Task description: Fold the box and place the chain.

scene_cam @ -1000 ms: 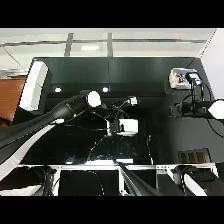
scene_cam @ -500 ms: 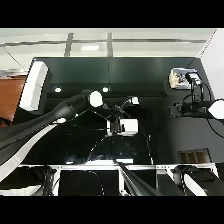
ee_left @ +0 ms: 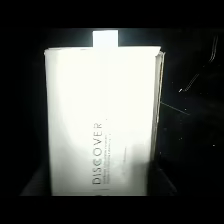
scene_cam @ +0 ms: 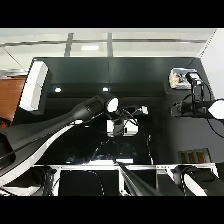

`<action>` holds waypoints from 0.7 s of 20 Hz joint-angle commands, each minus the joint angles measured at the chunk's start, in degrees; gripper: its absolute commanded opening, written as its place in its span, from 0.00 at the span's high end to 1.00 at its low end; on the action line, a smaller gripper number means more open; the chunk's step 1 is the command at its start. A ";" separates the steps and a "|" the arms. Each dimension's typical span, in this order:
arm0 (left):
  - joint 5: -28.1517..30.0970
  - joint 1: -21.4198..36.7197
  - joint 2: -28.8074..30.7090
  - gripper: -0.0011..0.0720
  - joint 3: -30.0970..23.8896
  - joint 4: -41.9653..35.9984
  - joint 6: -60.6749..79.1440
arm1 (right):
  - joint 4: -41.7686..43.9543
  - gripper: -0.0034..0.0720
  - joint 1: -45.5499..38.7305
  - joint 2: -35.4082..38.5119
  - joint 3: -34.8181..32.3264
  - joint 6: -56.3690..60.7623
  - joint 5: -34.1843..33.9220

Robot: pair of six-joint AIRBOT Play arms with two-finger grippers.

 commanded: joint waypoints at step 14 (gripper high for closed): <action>-28.15 22.62 24.50 0.68 1.55 16.22 -36.81 | 0.24 0.94 -0.04 0.02 0.00 0.13 0.17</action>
